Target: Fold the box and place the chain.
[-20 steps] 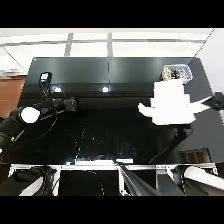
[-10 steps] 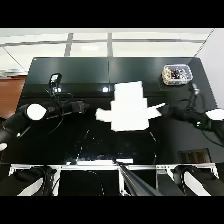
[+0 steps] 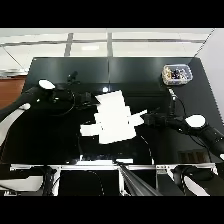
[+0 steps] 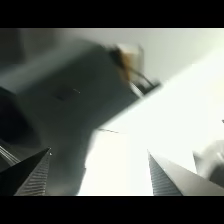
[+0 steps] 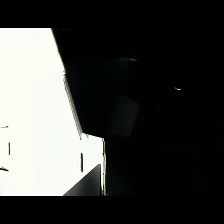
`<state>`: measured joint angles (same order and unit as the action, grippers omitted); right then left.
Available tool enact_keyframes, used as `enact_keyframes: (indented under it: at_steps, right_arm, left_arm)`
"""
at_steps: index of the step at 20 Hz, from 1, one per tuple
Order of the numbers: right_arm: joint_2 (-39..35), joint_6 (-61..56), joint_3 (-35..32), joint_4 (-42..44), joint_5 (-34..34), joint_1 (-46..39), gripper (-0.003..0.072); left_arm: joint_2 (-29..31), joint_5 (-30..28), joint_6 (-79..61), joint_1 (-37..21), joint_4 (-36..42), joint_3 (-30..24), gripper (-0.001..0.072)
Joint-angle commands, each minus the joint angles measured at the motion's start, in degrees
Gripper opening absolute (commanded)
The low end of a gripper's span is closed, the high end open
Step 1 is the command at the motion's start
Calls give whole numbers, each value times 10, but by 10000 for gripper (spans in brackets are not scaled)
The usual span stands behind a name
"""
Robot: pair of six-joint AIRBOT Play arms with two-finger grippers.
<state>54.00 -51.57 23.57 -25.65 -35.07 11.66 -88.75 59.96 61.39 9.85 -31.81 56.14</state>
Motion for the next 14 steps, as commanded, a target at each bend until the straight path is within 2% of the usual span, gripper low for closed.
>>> enact_keyframes:
  at_steps: [1,4,5,7,9,10,11,12,13,14]
  right_arm:
    - [0,0,-1,1,6,12,18]
    - [0,0,-1,2,6,12,18]
    - [0,0,-1,1,6,12,18]
    - [0,0,-1,1,6,12,18]
    - [0,0,-1,1,6,12,18]
    - [0,0,-1,1,6,12,18]
    - [0,0,-1,1,6,12,18]
    - [0,2,-1,1,6,12,19]
    - [0,7,0,0,6,12,54]
    - [0,6,5,-7,8,11,382]
  left_arm:
    - [-84,149,-83,8,34,45,705]
    - [-122,232,-162,28,33,60,649]
    - [-124,236,-189,33,30,61,582]
    - [-124,239,-233,41,20,70,388]
    - [-124,246,-266,42,20,76,292]
    - [-124,246,-268,40,17,78,176]
    - [-124,245,-268,39,7,82,154]
    - [-124,242,-271,39,-6,88,46]
    - [-124,242,-273,38,-13,94,25]
    - [-124,242,-273,38,-15,101,24]
